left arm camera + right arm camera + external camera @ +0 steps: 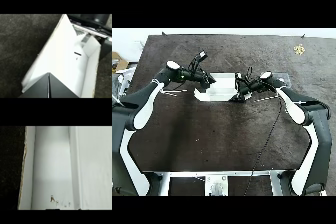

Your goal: Fold the box and place the chain.

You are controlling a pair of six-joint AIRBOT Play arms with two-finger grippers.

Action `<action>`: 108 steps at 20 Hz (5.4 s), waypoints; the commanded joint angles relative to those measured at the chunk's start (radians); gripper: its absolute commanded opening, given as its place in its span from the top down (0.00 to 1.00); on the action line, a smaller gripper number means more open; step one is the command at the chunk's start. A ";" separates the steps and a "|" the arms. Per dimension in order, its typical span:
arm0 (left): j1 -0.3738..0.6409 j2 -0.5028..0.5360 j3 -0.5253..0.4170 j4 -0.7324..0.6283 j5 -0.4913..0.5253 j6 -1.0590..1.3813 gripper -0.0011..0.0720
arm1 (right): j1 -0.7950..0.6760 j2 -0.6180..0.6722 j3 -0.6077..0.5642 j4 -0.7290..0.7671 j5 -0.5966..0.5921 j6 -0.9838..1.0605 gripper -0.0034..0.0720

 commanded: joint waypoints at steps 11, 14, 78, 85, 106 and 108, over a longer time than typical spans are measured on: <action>-0.048 -0.011 -0.057 0.089 0.108 -0.005 0.97 | 0.001 -0.001 0.000 0.000 0.000 0.000 0.53; -0.048 -0.010 -0.057 0.070 0.107 -0.006 0.97 | 0.001 -0.001 0.000 0.000 0.000 0.000 0.53; 0.001 -0.012 0.007 0.235 -0.215 0.156 0.68 | 0.001 -0.001 0.000 0.000 0.001 0.000 0.53; -0.046 -0.016 0.007 0.246 -0.146 0.203 0.68 | 0.001 -0.001 0.000 0.000 0.001 0.000 0.53; -0.008 0.008 0.021 0.322 -0.208 -0.054 0.87 | 0.001 -0.001 0.000 0.000 0.000 0.000 0.53; 0.022 0.029 0.037 0.320 -0.264 -0.142 0.97 | 0.001 -0.001 0.000 0.000 0.000 0.000 0.53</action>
